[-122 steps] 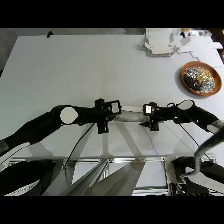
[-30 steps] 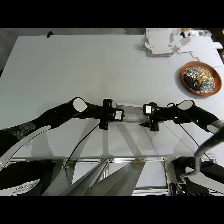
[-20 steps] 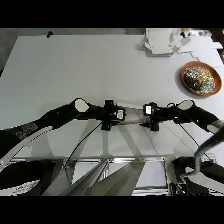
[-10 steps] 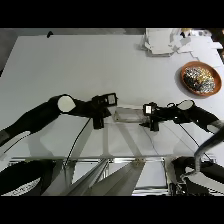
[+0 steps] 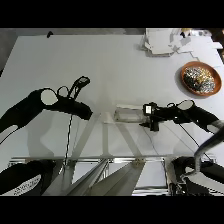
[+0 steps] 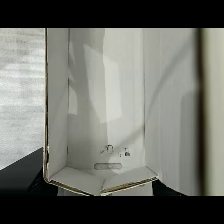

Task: Fold the box and place the chain.

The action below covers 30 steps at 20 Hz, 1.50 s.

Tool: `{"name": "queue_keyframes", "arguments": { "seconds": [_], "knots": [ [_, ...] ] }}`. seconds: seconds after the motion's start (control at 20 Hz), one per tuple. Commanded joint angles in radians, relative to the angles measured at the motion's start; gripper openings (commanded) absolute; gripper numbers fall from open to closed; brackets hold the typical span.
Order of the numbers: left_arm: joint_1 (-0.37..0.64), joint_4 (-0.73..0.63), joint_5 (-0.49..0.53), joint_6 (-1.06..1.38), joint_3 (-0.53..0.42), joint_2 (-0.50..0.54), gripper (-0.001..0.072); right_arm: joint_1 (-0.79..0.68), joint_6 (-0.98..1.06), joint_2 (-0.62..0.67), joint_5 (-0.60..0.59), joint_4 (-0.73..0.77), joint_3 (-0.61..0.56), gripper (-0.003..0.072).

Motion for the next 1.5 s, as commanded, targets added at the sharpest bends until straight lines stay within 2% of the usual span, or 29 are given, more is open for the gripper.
{"name": "queue_keyframes", "arguments": {
  "seconds": [0.0, 0.15, 0.25, 0.55, 0.75, 0.9, 1.2, 1.25, 1.35, 1.4, 1.45],
  "knots": [
    [0.018, -0.137, 0.01, -0.092, -0.02, -0.111, 0.0009, 0.0, 0.0, 0.0, 0.0, 0.0, 0.0, 0.041],
    [-0.034, -0.248, 0.05, -0.043, -0.02, -0.2, 0.0009, 0.0, 0.0, 0.0, 0.0, 0.0, 0.0, 0.041],
    [-0.066, -0.28, 0.066, -0.022, -0.02, -0.219, 0.001, 0.0, 0.0, 0.0, 0.0, 0.0, 0.0, 0.041],
    [-0.13, -0.371, 0.1, 0.024, -0.019, -0.21, 0.0009, 0.0, 0.0, 0.0, 0.0, 0.0, 0.0, 0.041],
    [-0.142, -0.371, 0.137, 0.024, -0.019, -0.135, 0.0017, 0.0, 0.0, 0.0, 0.0, 0.0, 0.0, 0.041],
    [-0.16, -0.395, 0.148, 0.024, -0.018, -0.12, 0.0213, 0.0, 0.0, 0.0, 0.0, 0.0, 0.0, 0.041],
    [-0.18, -0.414, 0.166, 0.023, 0.025, -0.12, 0.0237, 0.0, 0.0, 0.0, 0.0, 0.0, 0.0, 0.041],
    [-0.181, -0.415, 0.166, 0.023, 0.035, -0.12, 0.0294, 0.0, 0.0, 0.0, 0.0, 0.0, 0.0, 0.041],
    [-0.189, -0.415, 0.165, 0.021, 0.045, -0.121, 0.0311, 0.0, 0.0, 0.0, 0.0, 0.0, 0.0, 0.041],
    [-0.193, -0.414, 0.165, 0.021, 0.045, -0.122, 0.0371, 0.0, 0.0, 0.0, 0.0, 0.0, 0.0, 0.041],
    [-0.198, -0.414, 0.163, 0.02, 0.045, -0.124, 0.0395, 0.0, 0.0, 0.0, 0.0, 0.0, 0.0, 0.041]
  ]
}}
